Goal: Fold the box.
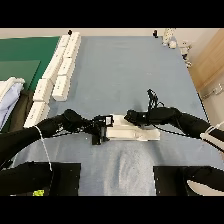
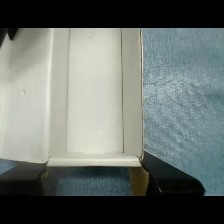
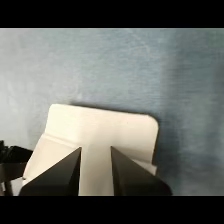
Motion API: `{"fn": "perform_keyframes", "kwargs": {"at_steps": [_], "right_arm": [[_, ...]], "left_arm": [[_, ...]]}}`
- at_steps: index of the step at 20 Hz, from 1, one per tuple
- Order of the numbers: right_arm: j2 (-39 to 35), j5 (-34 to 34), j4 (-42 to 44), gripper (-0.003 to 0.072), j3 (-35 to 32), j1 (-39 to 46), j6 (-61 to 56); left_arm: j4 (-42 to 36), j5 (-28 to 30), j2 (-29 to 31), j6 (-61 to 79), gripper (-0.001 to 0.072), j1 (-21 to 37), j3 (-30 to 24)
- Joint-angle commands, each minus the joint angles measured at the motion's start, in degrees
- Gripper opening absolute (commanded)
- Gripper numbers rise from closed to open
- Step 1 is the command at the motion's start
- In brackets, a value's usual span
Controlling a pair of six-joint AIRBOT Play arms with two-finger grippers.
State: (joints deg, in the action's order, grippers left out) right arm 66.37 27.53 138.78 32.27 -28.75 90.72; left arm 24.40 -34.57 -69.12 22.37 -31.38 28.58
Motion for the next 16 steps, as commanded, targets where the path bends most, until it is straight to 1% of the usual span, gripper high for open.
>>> {"fn": "perform_keyframes", "kwargs": {"at_steps": [1, 6, 9, 11, 13, 16], "right_arm": [[2.12, 1.84, -0.15, 0.0283, 0.02, 0.09, 1.92], [1.90, 1.95, -0.17, 0.0283, 0.33, 0.09, 3.50], [0.17, 3.04, -0.26, 0.0283, 2.43, 0.11, 5.25], [-2.80, 5.86, -0.94, 0.0283, 4.92, 0.11, 8.11], [-6.80, 9.66, -3.67, 0.0284, 7.19, 0.11, 10.58], [-13.92, 18.23, -12.74, 0.0284, 8.46, 0.11, 12.02]], "left_arm": [[0.04, 0.04, 0.02, 0.13, 0.0468, -0.02, 0.04], [0.02, 0.02, 0.02, 0.13, 0.0468, -0.02, 0.04], [0.02, 0.04, 0.02, 0.13, 0.0467, -0.02, 0.04], [0.02, 0.02, 0.02, 0.13, 0.0468, -0.02, 0.04], [0.04, 0.04, 0.02, 0.13, 0.0468, -0.02, 0.04], [0.04, 0.02, 0.02, 0.13, 0.0468, -0.02, 0.04]]}}
